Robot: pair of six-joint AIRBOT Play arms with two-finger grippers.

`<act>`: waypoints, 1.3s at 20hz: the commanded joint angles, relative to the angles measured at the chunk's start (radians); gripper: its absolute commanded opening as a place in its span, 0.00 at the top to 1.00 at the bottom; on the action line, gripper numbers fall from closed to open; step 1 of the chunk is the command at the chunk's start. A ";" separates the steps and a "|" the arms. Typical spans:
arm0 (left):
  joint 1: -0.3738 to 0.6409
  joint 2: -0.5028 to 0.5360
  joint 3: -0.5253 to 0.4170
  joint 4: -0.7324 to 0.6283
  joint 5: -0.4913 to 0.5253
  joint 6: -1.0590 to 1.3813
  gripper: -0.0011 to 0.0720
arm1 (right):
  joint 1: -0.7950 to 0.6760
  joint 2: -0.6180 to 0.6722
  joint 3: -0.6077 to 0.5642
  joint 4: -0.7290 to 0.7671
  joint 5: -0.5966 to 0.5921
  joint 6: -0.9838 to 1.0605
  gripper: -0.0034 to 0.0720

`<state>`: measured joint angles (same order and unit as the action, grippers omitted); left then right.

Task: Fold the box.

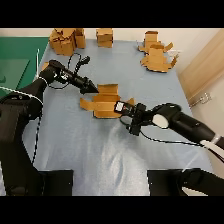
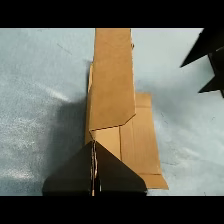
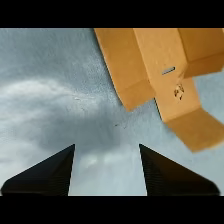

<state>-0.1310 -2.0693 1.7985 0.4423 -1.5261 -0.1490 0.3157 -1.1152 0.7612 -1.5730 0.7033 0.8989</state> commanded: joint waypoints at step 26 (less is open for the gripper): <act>0.000 0.000 0.000 0.004 -0.038 0.000 0.96 | -0.092 -0.309 0.157 -0.147 -0.468 -0.109 0.08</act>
